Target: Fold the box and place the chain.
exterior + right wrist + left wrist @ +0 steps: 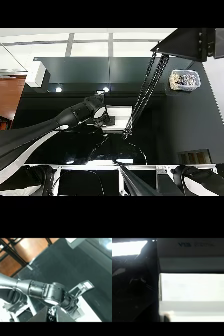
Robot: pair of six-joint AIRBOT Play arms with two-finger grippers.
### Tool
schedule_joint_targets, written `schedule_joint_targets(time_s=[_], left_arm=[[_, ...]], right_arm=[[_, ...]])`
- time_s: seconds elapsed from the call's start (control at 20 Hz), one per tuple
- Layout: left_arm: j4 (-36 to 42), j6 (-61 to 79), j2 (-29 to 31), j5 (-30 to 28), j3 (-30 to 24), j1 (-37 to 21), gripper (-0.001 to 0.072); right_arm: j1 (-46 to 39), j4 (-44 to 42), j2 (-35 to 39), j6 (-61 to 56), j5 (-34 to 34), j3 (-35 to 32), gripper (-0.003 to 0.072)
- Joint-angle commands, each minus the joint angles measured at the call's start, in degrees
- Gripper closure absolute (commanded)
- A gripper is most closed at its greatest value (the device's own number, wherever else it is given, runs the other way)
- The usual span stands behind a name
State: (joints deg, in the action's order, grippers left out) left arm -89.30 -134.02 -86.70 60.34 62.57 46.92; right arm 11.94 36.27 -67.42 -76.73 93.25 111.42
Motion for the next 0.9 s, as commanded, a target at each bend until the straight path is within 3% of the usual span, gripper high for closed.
schedule_joint_targets(time_s=[0.0,0.4,0.65,0.85], left_arm=[[0.0,0.0,0.0,0.0,0.0,0.0,0.068],[0.0,0.0,0.0,0.1,0.0,0.0,0.068],[0.0,0.0,0.0,0.1,0.0,0.0,0.068],[0.0,0.0,0.0,0.1,0.0,0.0,0.068]], right_arm=[[0.1,2.7,-0.1,-0.1,1.2,0.0,0.0676],[-3.9,8.7,-0.1,-0.6,3.4,0.0,0.0677],[-3.5,7.9,-0.5,-0.6,3.4,-0.4,0.0677],[-3.5,1.7,-0.5,0.6,3.5,-4.7,0.0677]])
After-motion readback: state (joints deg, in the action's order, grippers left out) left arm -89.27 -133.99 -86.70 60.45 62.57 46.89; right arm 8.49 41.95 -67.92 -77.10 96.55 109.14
